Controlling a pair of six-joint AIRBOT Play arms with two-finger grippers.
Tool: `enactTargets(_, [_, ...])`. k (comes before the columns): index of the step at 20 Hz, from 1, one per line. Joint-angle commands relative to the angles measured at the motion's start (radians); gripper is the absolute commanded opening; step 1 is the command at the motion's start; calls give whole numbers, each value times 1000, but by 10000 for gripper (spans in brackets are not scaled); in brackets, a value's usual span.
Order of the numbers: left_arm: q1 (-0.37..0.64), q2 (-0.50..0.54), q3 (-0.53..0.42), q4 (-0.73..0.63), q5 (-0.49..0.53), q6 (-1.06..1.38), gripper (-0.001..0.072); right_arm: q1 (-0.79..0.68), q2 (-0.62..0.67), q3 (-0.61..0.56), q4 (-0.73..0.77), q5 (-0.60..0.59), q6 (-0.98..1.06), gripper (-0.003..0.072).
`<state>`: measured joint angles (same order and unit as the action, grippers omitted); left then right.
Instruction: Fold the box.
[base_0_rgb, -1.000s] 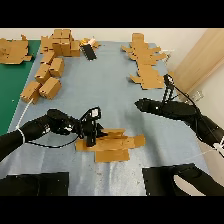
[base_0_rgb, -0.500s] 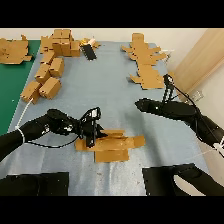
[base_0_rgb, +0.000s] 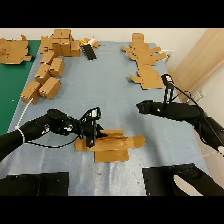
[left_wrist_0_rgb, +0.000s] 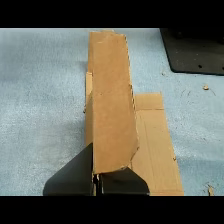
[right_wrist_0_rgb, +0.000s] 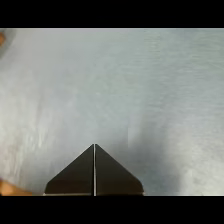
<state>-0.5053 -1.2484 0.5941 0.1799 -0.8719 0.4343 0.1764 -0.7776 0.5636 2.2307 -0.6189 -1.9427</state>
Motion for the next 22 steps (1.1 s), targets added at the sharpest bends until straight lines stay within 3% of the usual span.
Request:
enactTargets(1, [0, 0, 1, 0, 0, 2, 14, 47, 125, -8, -174, -217, -3, 0])
enactTargets(3, [0, 0, 1, 0, 0, 2, 14, 149, 232, -34, -295, -311, 31, 0])
enactTargets(7, [0, 0, 1, 0, 0, 2, 14, 462, 390, -122, -383, -317, 5, 0])
enactTargets(10, [0, 0, 1, 0, 0, 2, 14, 750, 417, -217, -512, -312, 44, 0])
enactTargets(14, [0, 0, 1, 0, 0, 2, 14, 1044, 411, -278, -855, -268, 129, 8])
enactTargets(15, [0, 0, 1, 0, 0, 2, 15, 1075, 399, -278, -893, -239, 129, 218])
enactTargets(16, [0, 0, 1, 0, 0, 2, 14, 1091, 374, -278, -894, -204, 129, 525])
enactTargets(22, [0, 0, 1, 0, 0, 2, 14, 1091, 138, -278, -881, -102, 129, 542])
